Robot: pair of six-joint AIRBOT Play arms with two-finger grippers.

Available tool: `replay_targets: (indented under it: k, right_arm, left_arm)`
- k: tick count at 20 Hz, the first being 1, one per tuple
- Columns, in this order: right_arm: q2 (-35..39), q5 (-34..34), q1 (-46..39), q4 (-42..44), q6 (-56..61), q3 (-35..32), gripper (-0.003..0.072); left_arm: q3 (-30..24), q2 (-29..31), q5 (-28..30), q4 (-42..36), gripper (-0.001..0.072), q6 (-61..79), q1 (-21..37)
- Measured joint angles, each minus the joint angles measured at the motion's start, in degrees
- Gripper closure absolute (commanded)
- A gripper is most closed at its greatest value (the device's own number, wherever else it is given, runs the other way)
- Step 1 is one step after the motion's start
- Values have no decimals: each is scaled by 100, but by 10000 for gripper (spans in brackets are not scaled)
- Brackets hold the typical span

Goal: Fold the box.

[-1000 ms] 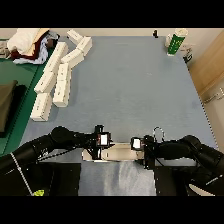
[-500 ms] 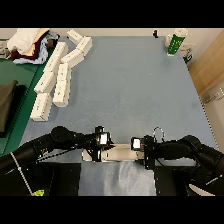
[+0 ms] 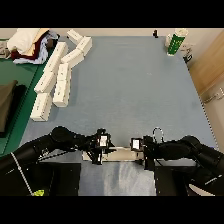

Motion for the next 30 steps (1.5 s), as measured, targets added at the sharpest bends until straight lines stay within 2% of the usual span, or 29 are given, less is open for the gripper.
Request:
replay_targets:
  k: [10, 11, 12, 14, 16, 18, 20, 23, 25, 26, 27, 28, 30]
  right_arm:
    - [-2, -13, 0, -28, 24, 2, 119]
    - [-2, -13, 0, -28, 24, 2, 119]
    - [-2, -15, 0, -28, 22, 2, 119]
    - [-2, -17, 0, -31, 22, 2, 118]
    - [-2, -20, 0, -31, 22, 2, 119]
    - [-2, -20, 0, -28, 22, 2, 119]
    - [-2, -20, 0, -28, 22, 2, 118]
    - [-2, -17, 0, -31, 22, 2, 118]
    - [-2, -20, 0, -31, 22, 2, 119]
    - [-2, -22, 0, -31, 22, 2, 118]
    - [-2, -22, 0, -31, 22, 2, 119]
    - [-2, -22, 0, -31, 22, 2, 119]
    - [-2, -22, 0, -31, 22, 2, 118]
  left_arm:
    - [0, -17, 490, 24, 685, 0, 9]
    - [0, -24, 509, 26, 447, 2, 9]
    - [0, -28, 562, 63, 255, 2, 9]
    - [0, -28, 570, 42, 283, -24, 9]
    - [0, -28, 595, 44, 253, -85, 9]
    - [0, 24, 673, 103, 253, -203, 9]
    - [0, 212, 892, 455, 253, -719, 35]
    - [0, 844, 778, 1891, 254, -2474, 258]
    - [13, 1467, 232, 3239, 256, -4216, 538]
    - [35, 1818, -160, 3866, 305, -5143, 697]
    - [66, 2179, -614, 4376, 438, -6000, 855]
    - [98, 2487, -1029, 4680, 666, -6682, 973]
    - [192, 3032, -1722, 4870, 695, -7622, 1091]
